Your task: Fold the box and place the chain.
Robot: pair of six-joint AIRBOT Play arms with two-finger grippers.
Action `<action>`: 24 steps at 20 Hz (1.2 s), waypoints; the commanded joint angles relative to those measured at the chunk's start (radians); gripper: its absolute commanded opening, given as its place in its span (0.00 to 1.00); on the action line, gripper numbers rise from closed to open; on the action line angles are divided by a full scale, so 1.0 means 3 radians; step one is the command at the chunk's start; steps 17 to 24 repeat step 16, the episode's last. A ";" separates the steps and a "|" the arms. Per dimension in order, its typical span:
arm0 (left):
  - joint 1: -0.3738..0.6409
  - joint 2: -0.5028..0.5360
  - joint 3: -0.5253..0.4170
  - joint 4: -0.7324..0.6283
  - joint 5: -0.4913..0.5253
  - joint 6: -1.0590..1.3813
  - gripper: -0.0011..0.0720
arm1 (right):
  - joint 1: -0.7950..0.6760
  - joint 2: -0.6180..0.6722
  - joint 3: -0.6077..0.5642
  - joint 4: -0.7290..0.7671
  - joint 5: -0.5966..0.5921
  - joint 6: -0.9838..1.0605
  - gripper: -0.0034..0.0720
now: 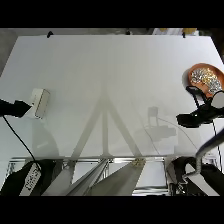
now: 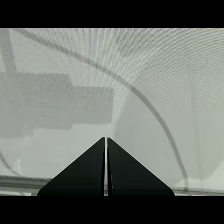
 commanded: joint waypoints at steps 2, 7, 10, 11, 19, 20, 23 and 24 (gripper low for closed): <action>-0.0008 0.0256 -0.0001 -0.0329 0.0108 0.0000 0.97 | -0.0001 0.0003 -0.0001 0.0000 0.0001 0.0000 0.07; -0.0112 -0.0057 -0.0003 -0.0160 -0.0216 -0.0001 0.96 | -0.0001 0.0003 -0.0001 0.0000 0.0001 0.0001 0.07; -0.0111 -0.0207 -0.0001 -0.0174 -0.0432 -0.0003 0.97 | -0.0001 0.0003 -0.0001 0.0000 0.0001 0.0001 0.07; -0.0109 -0.0223 -0.0001 -0.0177 -0.0476 -0.0003 0.97 | -0.0001 0.0003 -0.0001 0.0000 0.0001 0.0001 0.07; -0.0111 -0.0219 -0.0001 -0.0178 -0.0484 -0.0003 0.97 | -0.0001 0.0003 -0.0001 0.0000 0.0001 0.0001 0.07; -0.0111 -0.0219 -0.0001 -0.0178 -0.0484 -0.0003 0.97 | -0.0001 0.0003 -0.0001 0.0000 0.0001 0.0001 0.07; -0.0111 -0.0219 -0.0001 -0.0178 -0.0484 -0.0003 0.97 | -0.0001 0.0003 -0.0001 0.0000 0.0001 0.0001 0.07; -0.0111 -0.0219 -0.0001 -0.0178 -0.0484 -0.0003 0.97 | -0.0001 0.0003 -0.0001 0.0000 0.0001 0.0001 0.07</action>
